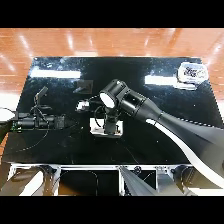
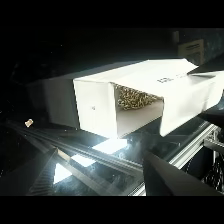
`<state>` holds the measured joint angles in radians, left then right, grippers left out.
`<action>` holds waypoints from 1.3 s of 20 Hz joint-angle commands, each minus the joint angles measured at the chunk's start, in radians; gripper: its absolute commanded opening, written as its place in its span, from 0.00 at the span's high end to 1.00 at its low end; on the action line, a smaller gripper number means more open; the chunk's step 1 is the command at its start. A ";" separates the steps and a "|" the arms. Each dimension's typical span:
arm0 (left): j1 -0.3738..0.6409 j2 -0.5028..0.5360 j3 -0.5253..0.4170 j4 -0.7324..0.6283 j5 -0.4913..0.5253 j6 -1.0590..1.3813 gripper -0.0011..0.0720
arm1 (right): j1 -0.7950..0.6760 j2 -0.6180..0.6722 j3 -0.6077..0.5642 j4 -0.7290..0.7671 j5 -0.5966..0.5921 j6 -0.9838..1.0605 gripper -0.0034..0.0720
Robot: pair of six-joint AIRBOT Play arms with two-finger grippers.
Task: Fold the box and place the chain.
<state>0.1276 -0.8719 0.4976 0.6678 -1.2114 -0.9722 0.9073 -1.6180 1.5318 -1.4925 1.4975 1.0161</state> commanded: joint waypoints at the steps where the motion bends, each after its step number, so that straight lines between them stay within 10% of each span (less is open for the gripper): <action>1: 0.001 -0.001 0.001 0.000 0.000 0.000 0.14 | 0.001 0.001 0.000 -0.055 -0.030 0.010 0.39; 12: 0.001 -0.001 0.001 0.001 0.004 0.000 0.14 | 0.011 0.001 0.000 -0.204 -0.145 0.071 0.39; 14: 0.001 -0.001 0.001 0.001 0.003 0.000 0.14 | 0.011 0.002 0.001 -0.204 -0.107 0.063 0.08; 16: 0.001 -0.001 0.001 0.001 0.003 0.000 0.14 | 0.011 0.016 0.008 -0.191 -0.053 0.063 0.00; 26: 0.001 -0.001 0.001 0.000 0.002 0.000 0.14 | -0.304 0.008 0.144 0.408 0.097 0.001 0.00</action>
<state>0.1276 -0.8719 0.4976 0.6682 -1.2083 -0.9722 0.7094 -1.5799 1.6630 -1.3243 1.5185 1.0389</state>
